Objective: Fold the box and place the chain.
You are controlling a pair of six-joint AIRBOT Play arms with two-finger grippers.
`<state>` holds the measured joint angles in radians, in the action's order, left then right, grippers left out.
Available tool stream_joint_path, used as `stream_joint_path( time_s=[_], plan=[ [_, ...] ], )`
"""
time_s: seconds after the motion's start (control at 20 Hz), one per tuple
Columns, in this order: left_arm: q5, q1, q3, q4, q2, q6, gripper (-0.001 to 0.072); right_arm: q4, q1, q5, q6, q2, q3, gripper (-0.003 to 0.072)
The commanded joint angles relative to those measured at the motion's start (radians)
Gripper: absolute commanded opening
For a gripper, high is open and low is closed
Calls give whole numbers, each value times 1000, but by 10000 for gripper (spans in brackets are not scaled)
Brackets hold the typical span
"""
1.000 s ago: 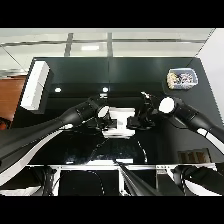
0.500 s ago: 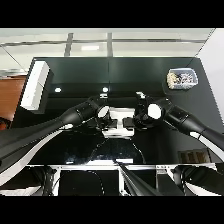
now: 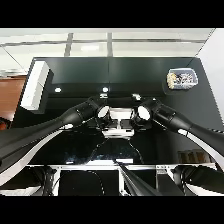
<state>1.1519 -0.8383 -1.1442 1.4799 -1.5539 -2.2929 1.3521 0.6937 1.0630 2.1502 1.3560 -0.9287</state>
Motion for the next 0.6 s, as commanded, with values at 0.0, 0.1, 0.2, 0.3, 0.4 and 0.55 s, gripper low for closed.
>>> stream_joint_path(
  time_s=[0.0, 0.1, 0.2, 0.3, 0.4, 0.55],
  plan=[
    [1, 0, -1, 0, -1, 0, 31, 13, 5, 10, 31, 15, -5, 369],
    [2, 0, -1, 0, 0, 0, 31, 14, 4, 11, 31, 26, -8, 368],
    [2, 0, -1, 0, 0, 0, 31, 15, 5, 14, 47, 31, -9, 368],
    [1, 0, -1, 0, -1, 0, 31, 15, 6, 16, 54, 33, -10, 281],
    [2, 0, -1, 0, 0, 0, 31, 14, 6, 3, 56, 33, -10, 198],
    [1, 0, -1, 0, -1, 0, 31, 12, 6, 2, 48, 33, -10, 8]
  ],
)
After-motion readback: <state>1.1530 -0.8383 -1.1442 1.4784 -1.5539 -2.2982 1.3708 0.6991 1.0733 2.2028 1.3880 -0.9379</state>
